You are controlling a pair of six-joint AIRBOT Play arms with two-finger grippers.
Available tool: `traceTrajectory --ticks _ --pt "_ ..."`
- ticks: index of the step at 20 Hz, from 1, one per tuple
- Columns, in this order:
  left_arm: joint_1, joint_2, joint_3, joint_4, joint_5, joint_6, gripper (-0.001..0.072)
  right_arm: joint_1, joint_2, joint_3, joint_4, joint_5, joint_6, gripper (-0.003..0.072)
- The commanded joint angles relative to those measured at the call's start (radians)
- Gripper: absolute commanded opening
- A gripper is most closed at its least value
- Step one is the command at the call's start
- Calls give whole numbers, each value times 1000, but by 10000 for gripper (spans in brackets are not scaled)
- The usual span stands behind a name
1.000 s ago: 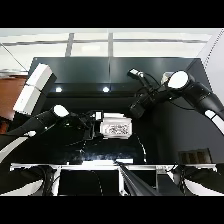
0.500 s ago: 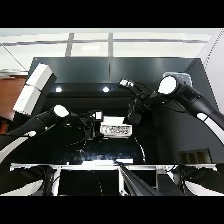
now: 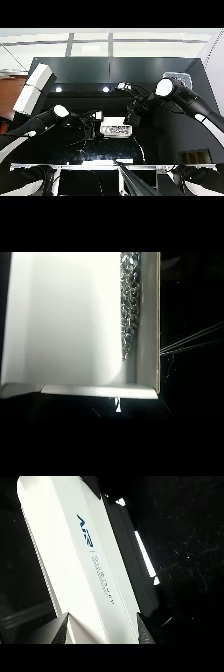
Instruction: Fold the box and place the chain.
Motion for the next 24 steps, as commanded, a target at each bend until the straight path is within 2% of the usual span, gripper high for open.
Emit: traceTrajectory --ticks 1,2,3,7,8,9,13,15,24 --pt "0 -1 0 0 -1 1 423 1 1 0 1 18 0 468" --pt "0 -1 0 0 -1 1 424 1 4 0 1 25 0 454" --pt "0 -1 0 0 -1 1 423 1 7 0 1 32 0 335" --pt "0 -1 0 0 -1 1 424 1 10 0 5 35 0 334" --pt "0 -1 0 1 -1 1 423 1 13 0 10 35 0 277" --pt "0 -1 0 0 -1 1 423 2 17 0 12 35 0 255" --pt "0 -1 0 0 -1 1 423 3 41 0 6 34 3 236" --pt "0 -1 0 0 -1 1 424 17 41 0 -11 33 9 130" --pt "0 -1 0 0 -1 1 423 66 38 -18 -108 10 65 129"
